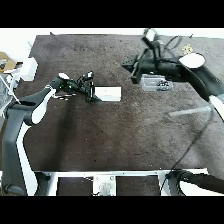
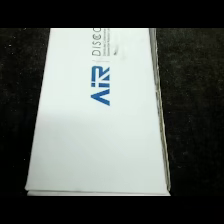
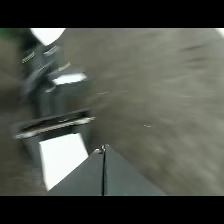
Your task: Fold the box and place the chain.
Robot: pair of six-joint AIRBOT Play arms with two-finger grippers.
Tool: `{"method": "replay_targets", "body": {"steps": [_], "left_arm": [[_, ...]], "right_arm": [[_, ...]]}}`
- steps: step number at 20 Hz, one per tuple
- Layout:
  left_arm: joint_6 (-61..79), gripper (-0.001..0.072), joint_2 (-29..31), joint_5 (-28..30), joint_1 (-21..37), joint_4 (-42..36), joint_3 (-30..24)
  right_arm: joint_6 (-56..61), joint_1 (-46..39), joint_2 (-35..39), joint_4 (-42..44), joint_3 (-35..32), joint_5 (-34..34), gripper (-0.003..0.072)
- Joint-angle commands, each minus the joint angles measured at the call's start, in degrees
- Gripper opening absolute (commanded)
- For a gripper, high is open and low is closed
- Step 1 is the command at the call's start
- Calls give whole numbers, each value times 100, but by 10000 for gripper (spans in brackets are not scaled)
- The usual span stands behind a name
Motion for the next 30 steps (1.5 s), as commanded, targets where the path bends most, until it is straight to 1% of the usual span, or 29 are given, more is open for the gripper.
{"method": "replay_targets", "body": {"steps": [1, 2, 4, 6, 8, 10, 12, 14, 17, 18, 19, 21, 23, 24, 26, 28, 30], "left_arm": [[7, 285, 0, 0, 4, 7, 7], [7, 285, 0, 0, 2, 4, 7], [7, 285, -2, 0, 2, 4, 7], [7, 285, 0, 0, 2, 4, 7], [7, 285, 0, 0, 4, 4, 7], [7, 285, 0, -4, 2, 4, 7], [4, 285, 0, 0, 2, 2, 7], [4, 285, 0, -4, 2, 2, 7], [-20, 283, 0, -31, 2, -11, 7], [-61, 174, 0, -7, 2, -116, 7], [-155, 11, 31, 66, 22, -267, 9], [-688, 8, 219, 332, 85, -435, 138], [-1375, 7, 704, 708, 247, -396, 299], [-1794, 6, 1038, 1005, 376, -369, 321], [-2951, 3, 1790, 1794, 699, -107, 321], [-4157, 3, 2498, 2474, 1121, 533, 278], [-5340, 3, 3193, 2892, 1622, 1449, 44]], "right_arm": [[457, -4, 1604, 11, -1633, -2271, -1], [632, -2, 2076, 13, -2225, -2798, 0], [999, -2, 2968, 15, -3377, -3569, 0], [1272, -2, 3797, 79, -4494, -4041, 0], [1443, -2, 4531, 79, -5501, -4334, 0], [1565, -2, 5139, 76, -6306, -4583, 0], [1565, -2, 5554, 76, -6765, -4653, 0], [1565, -2, 5720, 76, -6913, -4649, 1], [1563, -2, 5727, 74, -6911, -4651, 1], [1563, -2, 5727, 74, -6911, -4651, 1], [1563, -2, 5727, 74, -6911, -4651, 0], [1563, -2, 5727, 74, -6911, -4651, 1], [1561, -2, 5727, 74, -6911, -4651, 1], [1561, -2, 5727, 74, -6911, -4651, 1], [1561, -2, 5727, 74, -6911, -4653, 1], [1563, -2, 5727, 74, -6911, -4653, 1], [1561, -2, 5724, 74, -6911, -4656, 1]]}}
